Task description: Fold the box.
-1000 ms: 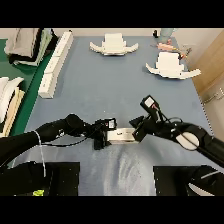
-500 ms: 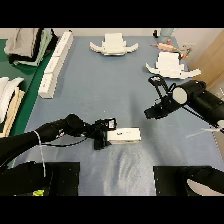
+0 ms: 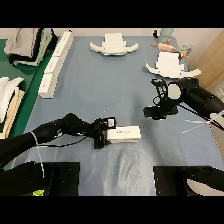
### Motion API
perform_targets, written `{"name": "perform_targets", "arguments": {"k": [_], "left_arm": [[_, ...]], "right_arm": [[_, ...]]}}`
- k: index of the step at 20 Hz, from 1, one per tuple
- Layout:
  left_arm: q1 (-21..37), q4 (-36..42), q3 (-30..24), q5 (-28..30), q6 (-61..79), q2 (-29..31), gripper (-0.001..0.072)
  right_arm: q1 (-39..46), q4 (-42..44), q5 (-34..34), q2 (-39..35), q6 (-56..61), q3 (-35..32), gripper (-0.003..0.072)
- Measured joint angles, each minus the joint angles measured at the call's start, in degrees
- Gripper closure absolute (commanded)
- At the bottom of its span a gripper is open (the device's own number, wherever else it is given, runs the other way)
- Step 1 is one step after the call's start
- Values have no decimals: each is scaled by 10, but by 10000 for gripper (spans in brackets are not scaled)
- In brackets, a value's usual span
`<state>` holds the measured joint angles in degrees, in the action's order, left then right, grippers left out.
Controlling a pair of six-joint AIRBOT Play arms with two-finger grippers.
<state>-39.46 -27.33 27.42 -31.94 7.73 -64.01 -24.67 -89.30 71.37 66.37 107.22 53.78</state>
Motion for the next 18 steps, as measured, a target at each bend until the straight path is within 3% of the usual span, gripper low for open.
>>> {"name": "perform_targets", "arguments": {"k": [5, 8, 13, 18], "left_arm": [[58, -106, 0, -15, -175, 85, 213], [142, -218, 0, -74, -332, 160, 212], [354, -363, 0, -204, -530, 282, 212], [574, -422, 0, -235, -584, 320, 212]], "right_arm": [[0, -7, -16, 2, 10, 1, 681], [0, -19, -22, 2, 12, 1, 681], [0, -34, -39, 2, 13, 1, 681], [1, -47, -56, 2, 12, 1, 681]]}}
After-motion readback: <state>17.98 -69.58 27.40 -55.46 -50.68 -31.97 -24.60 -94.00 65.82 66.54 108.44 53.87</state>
